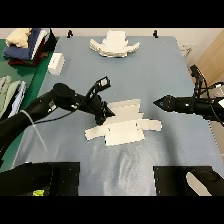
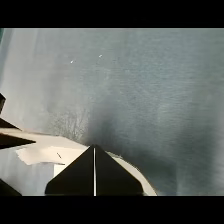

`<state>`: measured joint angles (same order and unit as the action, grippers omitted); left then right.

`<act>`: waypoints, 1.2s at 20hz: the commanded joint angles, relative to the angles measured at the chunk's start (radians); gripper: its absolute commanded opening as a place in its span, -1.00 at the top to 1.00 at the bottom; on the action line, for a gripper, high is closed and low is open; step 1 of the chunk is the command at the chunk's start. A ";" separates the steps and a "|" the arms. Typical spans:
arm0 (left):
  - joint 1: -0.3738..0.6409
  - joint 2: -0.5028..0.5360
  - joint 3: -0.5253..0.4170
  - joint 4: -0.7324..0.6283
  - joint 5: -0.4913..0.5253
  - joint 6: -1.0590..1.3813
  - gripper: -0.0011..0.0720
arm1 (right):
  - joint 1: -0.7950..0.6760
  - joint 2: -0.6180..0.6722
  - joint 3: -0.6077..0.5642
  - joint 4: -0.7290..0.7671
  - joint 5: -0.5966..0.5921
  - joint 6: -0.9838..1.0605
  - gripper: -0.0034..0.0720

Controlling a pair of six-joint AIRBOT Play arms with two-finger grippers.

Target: Fold the box.

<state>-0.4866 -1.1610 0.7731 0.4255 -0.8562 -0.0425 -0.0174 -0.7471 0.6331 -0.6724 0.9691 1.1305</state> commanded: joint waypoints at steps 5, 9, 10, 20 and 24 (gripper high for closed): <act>-0.100 0.077 -0.212 -0.093 0.208 0.323 0.93 | 0.002 0.000 0.007 0.026 0.004 0.022 0.87; -0.100 0.042 -0.212 -0.093 0.254 0.324 0.93 | 0.002 0.000 -0.003 0.024 0.082 0.041 0.87; -0.100 0.039 -0.210 -0.093 0.245 0.324 0.93 | 0.002 0.000 -0.012 0.024 0.085 0.044 0.87; -0.085 0.082 -0.108 -0.117 -0.002 0.198 0.93 | 0.071 0.000 -0.076 0.005 0.045 0.061 0.87; -0.085 0.037 -0.154 -0.103 0.032 0.208 0.93 | 0.106 0.000 -0.076 -0.195 0.045 0.208 0.87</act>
<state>-0.5739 -1.1015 0.6376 0.3115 -0.8291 0.1745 0.0643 -0.7471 0.5598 -0.7288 1.0187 1.2362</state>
